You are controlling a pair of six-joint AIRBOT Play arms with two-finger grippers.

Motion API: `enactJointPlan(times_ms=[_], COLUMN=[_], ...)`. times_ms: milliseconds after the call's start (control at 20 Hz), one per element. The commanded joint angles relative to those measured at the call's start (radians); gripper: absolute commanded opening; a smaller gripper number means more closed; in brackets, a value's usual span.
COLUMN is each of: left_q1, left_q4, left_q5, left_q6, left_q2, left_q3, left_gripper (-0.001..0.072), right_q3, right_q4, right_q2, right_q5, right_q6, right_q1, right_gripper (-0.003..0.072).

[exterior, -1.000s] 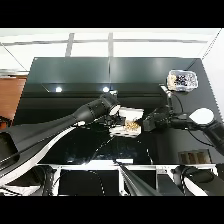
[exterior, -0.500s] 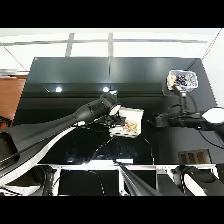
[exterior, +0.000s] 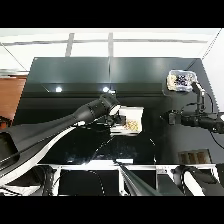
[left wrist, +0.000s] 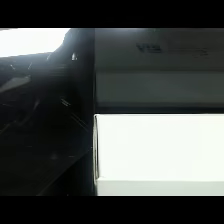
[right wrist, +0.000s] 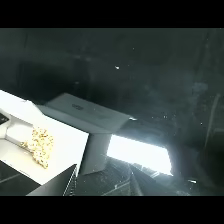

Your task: Fold the box and place the chain.

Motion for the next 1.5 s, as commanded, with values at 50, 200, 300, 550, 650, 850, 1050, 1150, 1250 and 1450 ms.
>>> enactJointPlan(times_ms=[50, 200, 300, 550, 650, 850, 1050, 1150, 1250, 1450], left_q1=[0.0, 0.0, -0.001, -0.002, 0.0, 0.103, 0.344, 0.474, 0.518, 0.446], left_q4=[-0.009, -0.01, 0.021, 0.185, 0.288, 0.344, 0.006, -0.402, -0.656, -0.726], left_q5=[0.041, 0.029, 0.03, -0.043, -0.079, -0.06, 0.117, 0.169, 0.156, 0.16], left_q6=[-0.03, -0.03, -0.024, 0.16, 0.19, 0.156, 0.402, 0.792, 1.168, 1.725], left_q2=[0.0, 0.011, 0.043, 0.19, 0.273, 0.496, 0.658, 0.649, 0.6, 0.47], left_q3=[0.001, 0.001, 0.001, -0.009, -0.047, -0.259, -0.508, -0.583, -0.62, -0.621], left_gripper=[0.0034, 0.037, 0.0447, 0.0638, 0.0638, 0.0637, 0.0637, 0.0637, 0.0636, 0.0636], right_q3=[0.0, 0.0, 0.0, 0.0, 0.0, 0.0, 0.0, 0.0, 0.0, 0.0], right_q4=[0.02, 0.021, 0.022, 0.021, 0.021, 0.021, 0.021, 0.021, 0.02, 0.017], right_q2=[0.003, 0.003, 0.003, 0.003, 0.003, 0.003, 0.003, 0.003, 0.003, 0.003], right_q5=[-0.003, 0.0, 0.002, 0.001, 0.0, 0.0, 0.0, 0.001, 0.001, 0.005], right_q6=[-0.002, -0.002, -0.001, -0.001, -0.001, 0.0, 0.005, 0.015, 0.018, 0.019], right_q1=[-0.003, -0.003, -0.003, -0.003, -0.003, -0.003, -0.003, -0.003, -0.003, -0.003], right_gripper=[0.0386, 0.0385, 0.0386, 0.0385, 0.0385, 0.0386, 0.0385, 0.0385, 0.0386, 0.0385])
